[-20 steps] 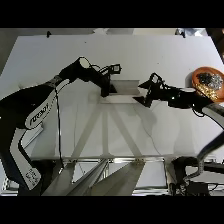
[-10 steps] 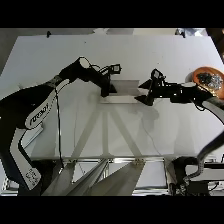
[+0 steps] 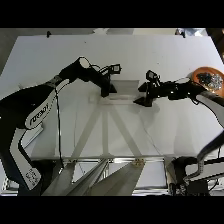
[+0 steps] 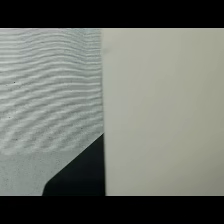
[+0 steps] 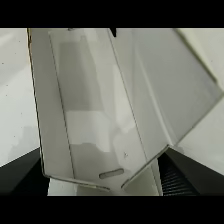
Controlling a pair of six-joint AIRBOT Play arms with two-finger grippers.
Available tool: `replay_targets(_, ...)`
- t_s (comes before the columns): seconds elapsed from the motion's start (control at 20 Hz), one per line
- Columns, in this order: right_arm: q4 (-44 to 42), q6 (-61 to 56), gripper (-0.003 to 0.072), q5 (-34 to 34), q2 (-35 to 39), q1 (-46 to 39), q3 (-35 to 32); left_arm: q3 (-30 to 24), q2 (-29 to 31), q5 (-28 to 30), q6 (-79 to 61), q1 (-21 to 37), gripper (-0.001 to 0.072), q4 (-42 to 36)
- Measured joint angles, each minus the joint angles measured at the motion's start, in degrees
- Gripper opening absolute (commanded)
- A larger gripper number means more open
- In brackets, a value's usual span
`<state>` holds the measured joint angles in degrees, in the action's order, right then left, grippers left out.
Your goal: Fold the box and place the chain.
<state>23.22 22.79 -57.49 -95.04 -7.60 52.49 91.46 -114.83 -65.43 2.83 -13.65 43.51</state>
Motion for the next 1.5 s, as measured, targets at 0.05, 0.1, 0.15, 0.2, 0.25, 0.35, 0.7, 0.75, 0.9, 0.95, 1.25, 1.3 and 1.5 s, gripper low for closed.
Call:
replay_targets(0.05, 0.17, -0.09, 0.0698, 0.02, -0.42, 0.48, 0.24, 0.0, 0.0, 0.0, 0.0, 0.0, 0.001, 0.0)
replay_targets(0.1, 0.42, -0.11, 0.0698, 0.07, -0.81, 0.96, 0.48, 0.0, 0.0, 0.0, -0.02, 0.0, 0.001, 0.02)
replay_targets(0.15, 0.66, -0.2, 0.0698, -0.02, -1.05, 1.36, 0.68, 0.0, 0.0, 0.0, -0.07, 0.0, 0.001, 0.02)
replay_targets(0.2, 0.87, -0.26, 0.0698, -0.13, -1.25, 1.68, 0.83, 0.02, 0.0, 0.0, -0.07, 0.0, 0.001, 0.02)
replay_targets(0.25, 1.25, -0.28, 0.0698, -0.26, -1.38, 1.92, 0.94, 0.02, 0.0, -0.04, -0.07, 0.0, 0.001, 0.02)
replay_targets(0.35, 2.12, -0.33, 0.0698, -0.61, -1.55, 2.21, 1.07, 0.02, 0.0, -0.07, -0.09, 0.0, 0.001, 0.02)
replay_targets(0.7, 5.11, -0.33, 0.0698, -1.49, -1.73, 2.47, 1.55, 0.02, 0.0, -0.11, -0.07, -0.02, 0.001, 0.02)
replay_targets(0.75, 5.29, -0.33, 0.0698, -1.51, -1.73, 2.47, 1.6, 0.02, 0.0, -0.09, -0.04, -0.02, 0.001, 0.02)
replay_targets(0.9, 5.6, -0.31, 0.0698, -1.53, -1.73, 2.47, 1.62, 0.02, 0.0, -0.07, -0.02, 0.0, 0.001, 0.02)
replay_targets(0.95, 5.73, -0.31, 0.0698, -1.55, -1.73, 2.47, 1.62, 0.02, 0.0, -0.07, -0.02, -0.02, 0.001, 0.02)
replay_targets(1.25, 5.53, 0.17, 0.0651, -1.14, -1.81, 2.47, 1.62, 0.0, 0.0, -0.02, 0.04, -0.02, 0.001, 0.0)
replay_targets(1.3, 5.46, 0.31, 0.0651, -1.07, -1.81, 2.47, 1.62, 0.0, 0.0, 0.0, 0.07, -0.02, 0.001, 0.02)
replay_targets(1.5, 5.18, 0.57, 0.0651, -0.7, -1.84, 2.49, 1.62, 0.0, 0.0, 0.02, 0.07, -0.02, 0.001, 0.0)
